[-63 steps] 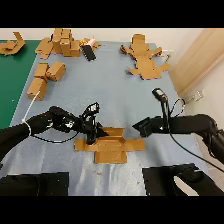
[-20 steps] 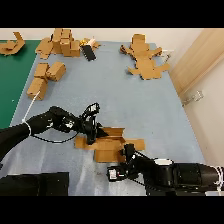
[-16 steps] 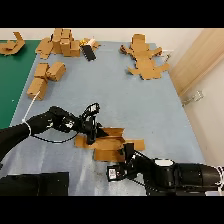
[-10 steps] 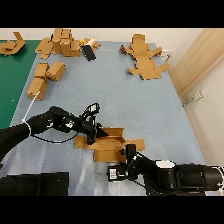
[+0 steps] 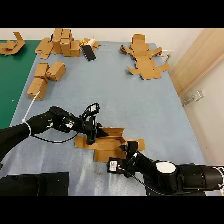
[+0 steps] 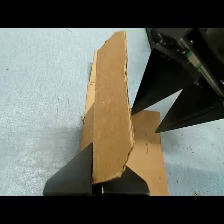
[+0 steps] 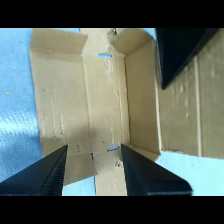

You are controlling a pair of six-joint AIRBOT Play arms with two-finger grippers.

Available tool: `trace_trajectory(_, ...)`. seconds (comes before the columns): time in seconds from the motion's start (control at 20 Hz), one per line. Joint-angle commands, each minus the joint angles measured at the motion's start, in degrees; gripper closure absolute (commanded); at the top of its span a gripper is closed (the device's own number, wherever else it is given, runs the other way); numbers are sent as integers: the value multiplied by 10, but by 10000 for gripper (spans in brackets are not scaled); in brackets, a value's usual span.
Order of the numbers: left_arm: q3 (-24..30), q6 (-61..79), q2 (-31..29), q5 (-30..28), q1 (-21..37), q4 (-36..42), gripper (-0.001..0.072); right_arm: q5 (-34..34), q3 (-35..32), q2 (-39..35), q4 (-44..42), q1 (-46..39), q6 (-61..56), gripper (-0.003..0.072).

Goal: Fold the box.

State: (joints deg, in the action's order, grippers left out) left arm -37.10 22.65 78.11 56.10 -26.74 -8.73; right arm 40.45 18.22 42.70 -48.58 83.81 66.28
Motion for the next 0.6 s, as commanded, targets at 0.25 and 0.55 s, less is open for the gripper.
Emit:
trace_trajectory(0.25,0,0,0,0,0,0,699,9,0,17,-37,85,6,174)
trace_trajectory(0.55,0,0,0,0,0,0,699,24,-1,73,48,83,-15,175)
